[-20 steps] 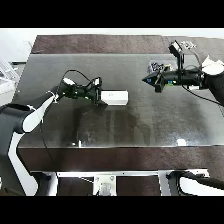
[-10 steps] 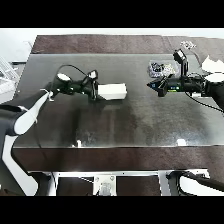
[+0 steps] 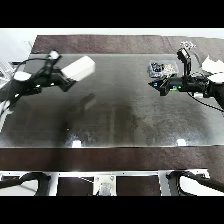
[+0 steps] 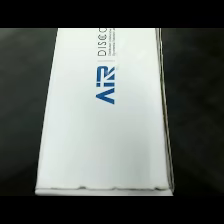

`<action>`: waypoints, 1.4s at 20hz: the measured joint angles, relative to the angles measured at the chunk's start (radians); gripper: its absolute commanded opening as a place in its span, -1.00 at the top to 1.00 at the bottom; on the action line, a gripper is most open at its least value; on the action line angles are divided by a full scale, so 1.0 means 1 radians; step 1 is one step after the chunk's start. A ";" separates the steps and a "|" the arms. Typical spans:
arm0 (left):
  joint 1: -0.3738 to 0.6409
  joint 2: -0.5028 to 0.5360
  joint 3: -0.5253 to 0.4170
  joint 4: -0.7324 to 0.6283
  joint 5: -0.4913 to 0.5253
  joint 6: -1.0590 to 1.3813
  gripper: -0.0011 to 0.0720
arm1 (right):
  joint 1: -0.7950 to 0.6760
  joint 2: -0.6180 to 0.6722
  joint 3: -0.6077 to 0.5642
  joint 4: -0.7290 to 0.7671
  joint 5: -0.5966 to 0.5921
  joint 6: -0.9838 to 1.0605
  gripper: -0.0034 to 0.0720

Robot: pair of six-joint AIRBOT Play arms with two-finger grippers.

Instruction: Fold the box and place the chain.

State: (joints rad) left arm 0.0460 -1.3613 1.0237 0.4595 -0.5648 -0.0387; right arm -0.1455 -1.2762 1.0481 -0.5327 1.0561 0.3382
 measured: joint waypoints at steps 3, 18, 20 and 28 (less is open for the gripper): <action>0.074 0.087 -0.127 -0.001 0.185 -0.109 0.92 | 0.000 0.000 -0.001 0.001 0.000 0.016 0.88; 0.160 0.060 -0.315 0.001 0.560 -0.294 -1.00 | -0.006 0.000 -0.011 -0.002 -0.007 0.028 0.30; 0.161 0.065 -0.317 0.002 0.564 -0.297 -1.00 | -0.006 0.000 -0.013 -0.002 -0.008 0.028 0.30; 0.161 0.232 -0.318 0.003 0.534 -0.301 -1.00 | -0.007 0.000 -0.014 -0.002 -0.010 0.028 0.30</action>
State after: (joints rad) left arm 0.2066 -1.1290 0.7055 0.4629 -0.0303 -0.3397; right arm -0.1524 -1.2762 1.0344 -0.5343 1.0462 0.3664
